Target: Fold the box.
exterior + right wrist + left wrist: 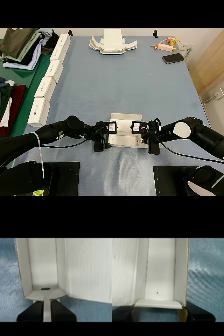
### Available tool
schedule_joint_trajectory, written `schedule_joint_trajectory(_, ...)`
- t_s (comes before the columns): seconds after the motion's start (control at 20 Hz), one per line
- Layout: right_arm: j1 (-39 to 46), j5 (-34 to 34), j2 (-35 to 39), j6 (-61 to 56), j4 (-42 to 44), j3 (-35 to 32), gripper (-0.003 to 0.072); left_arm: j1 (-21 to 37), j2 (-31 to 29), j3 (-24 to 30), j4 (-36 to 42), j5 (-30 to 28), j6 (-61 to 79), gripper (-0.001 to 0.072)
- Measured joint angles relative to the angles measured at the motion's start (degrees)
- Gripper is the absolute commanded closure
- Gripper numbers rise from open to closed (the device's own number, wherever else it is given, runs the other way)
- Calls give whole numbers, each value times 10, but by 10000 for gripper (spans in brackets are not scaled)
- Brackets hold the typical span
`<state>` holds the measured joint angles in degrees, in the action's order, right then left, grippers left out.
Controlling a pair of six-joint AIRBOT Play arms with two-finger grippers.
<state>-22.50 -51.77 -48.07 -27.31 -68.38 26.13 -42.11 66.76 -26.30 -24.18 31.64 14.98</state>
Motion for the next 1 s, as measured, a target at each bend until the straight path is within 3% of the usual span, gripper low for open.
schedule_joint_trajectory(0.4,0,23,-5,33,37,0,556,0,0,0,0,0,0,99)
schedule_joint_trajectory(0.55,-1,26,-18,44,52,0,318,0,0,0,0,0,0,99)
schedule_joint_trajectory(0.7,-1,28,-33,64,71,0,160,0,0,0,0,0,0,100)
schedule_joint_trajectory(1.0,-1,33,-42,85,83,0,155,0,0,0,0,0,0,99)
